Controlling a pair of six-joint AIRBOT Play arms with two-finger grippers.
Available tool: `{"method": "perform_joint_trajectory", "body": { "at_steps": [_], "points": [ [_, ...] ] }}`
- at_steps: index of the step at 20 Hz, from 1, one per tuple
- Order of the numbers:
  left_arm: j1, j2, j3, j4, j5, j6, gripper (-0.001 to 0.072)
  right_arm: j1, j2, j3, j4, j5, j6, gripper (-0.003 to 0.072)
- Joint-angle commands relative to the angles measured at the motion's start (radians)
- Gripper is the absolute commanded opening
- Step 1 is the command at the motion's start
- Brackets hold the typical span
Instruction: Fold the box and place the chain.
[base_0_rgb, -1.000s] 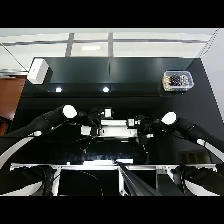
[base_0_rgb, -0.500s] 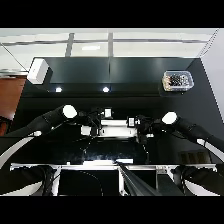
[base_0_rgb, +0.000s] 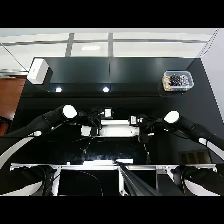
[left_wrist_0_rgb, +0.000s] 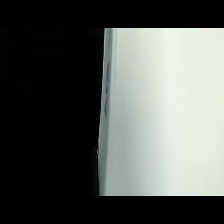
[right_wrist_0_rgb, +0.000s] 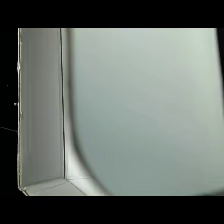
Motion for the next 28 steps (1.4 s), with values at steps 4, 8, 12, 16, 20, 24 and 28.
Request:
{"method": "perform_joint_trajectory", "body": {
  "at_steps": [4, 8, 12, 16, 20, 24, 28],
  "points": [
    [0.000, -0.001, 0.000, 0.000, 0.000, 0.001, 0.0030, 0.003, 0.001, 0.000, 0.100, 0.003, -0.065, 0.0671],
    [0.000, -0.001, 0.000, 0.000, 0.000, 0.001, 0.0029, 0.003, 0.000, 0.000, 0.082, 0.003, -0.049, 0.0671],
    [0.000, -0.001, 0.000, 0.000, 0.000, 0.001, 0.0029, 0.003, 0.000, 0.000, 0.043, 0.003, -0.019, 0.0670],
    [0.000, -0.001, 0.000, 0.000, 0.000, 0.001, 0.0029, 0.035, -0.005, 0.000, 0.042, -0.024, 0.001, 0.0671],
    [0.000, -0.001, 0.000, 0.000, 0.000, 0.001, 0.0030, 0.037, -0.006, 0.000, 0.043, -0.032, 0.004, 0.0669],
    [0.000, -0.001, 0.000, 0.000, 0.000, 0.001, 0.0031, 0.039, -0.006, 0.000, 0.042, -0.029, 0.011, 0.0488],
    [0.000, 0.016, 0.009, 0.001, 0.000, 0.000, 0.0263, 0.039, -0.006, 0.000, 0.043, -0.031, 0.016, 0.0488]
  ]
}}
